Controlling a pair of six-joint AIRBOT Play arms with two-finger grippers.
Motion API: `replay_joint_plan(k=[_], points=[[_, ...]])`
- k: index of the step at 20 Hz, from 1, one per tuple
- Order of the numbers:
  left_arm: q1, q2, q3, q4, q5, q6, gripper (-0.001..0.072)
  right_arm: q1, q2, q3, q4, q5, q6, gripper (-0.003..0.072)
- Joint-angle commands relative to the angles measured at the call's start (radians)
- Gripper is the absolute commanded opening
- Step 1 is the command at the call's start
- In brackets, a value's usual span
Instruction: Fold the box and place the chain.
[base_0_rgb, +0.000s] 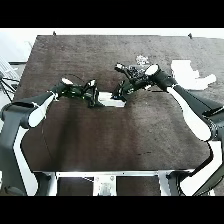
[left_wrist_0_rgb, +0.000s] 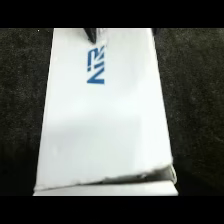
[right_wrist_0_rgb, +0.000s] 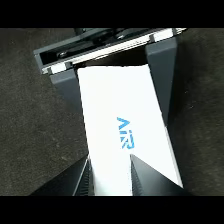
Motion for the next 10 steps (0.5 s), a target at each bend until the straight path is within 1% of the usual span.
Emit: replay_joint_plan(k=[1, 7, 10], points=[[0.001, 0.000, 0.001, -0.002, 0.004, 0.000, 0.0532, 0.008, -0.001, -0.025, -0.001, 0.009, 0.002, 0.0265], [0.001, 0.000, 0.001, -0.002, 0.004, 0.000, 0.0532, 0.003, -0.001, -0.030, 0.004, 0.012, 0.002, 0.0266], [0.001, 0.000, 0.001, -0.002, 0.004, 0.000, 0.0532, -0.013, -0.001, -0.029, 0.096, 0.012, -0.005, 0.0266]])
